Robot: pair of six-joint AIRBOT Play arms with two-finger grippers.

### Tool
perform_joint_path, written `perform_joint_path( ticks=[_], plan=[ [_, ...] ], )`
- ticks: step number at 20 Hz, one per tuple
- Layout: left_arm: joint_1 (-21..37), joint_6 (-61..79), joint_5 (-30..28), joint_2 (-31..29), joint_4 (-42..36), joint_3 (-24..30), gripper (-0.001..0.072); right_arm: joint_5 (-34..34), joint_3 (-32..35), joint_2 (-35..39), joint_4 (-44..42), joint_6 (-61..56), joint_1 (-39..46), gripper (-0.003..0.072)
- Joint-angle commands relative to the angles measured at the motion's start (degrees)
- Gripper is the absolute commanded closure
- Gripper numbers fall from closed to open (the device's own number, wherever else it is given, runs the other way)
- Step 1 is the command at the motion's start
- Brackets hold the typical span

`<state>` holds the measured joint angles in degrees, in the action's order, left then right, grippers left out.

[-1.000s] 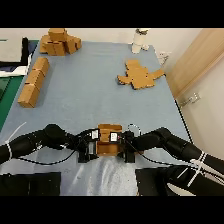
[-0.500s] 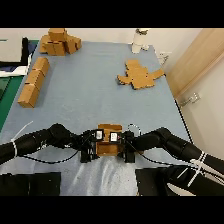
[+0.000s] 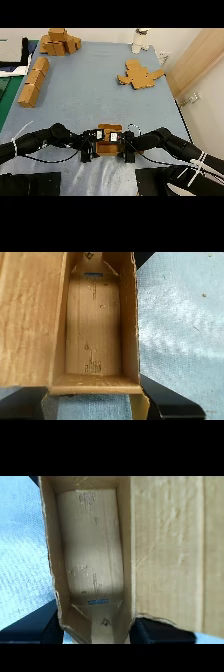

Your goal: Fold the box.

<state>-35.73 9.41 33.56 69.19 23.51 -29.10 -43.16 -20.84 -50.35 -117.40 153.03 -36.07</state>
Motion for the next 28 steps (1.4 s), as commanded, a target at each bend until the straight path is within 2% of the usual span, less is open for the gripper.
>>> perform_joint_path(
  ticks=[1, 27, 28],
  plan=[
    [-0.02, 0.15, 0.07, 0.04, 0.09, -0.07, 0.0308, 0.02, -0.04, 0.0, 0.02, 0.02, 0.0, 0.0244],
    [0.0, 0.15, 0.0, 0.04, 0.09, -0.07, 0.0308, 0.17, -0.04, 0.0, 0.44, 0.02, 0.0, 0.0237],
    [0.0, 0.17, 0.0, 0.04, 0.09, -0.07, 0.0308, 0.15, -0.04, 0.04, 0.35, 0.0, 0.0, 0.0017]
  ],
)
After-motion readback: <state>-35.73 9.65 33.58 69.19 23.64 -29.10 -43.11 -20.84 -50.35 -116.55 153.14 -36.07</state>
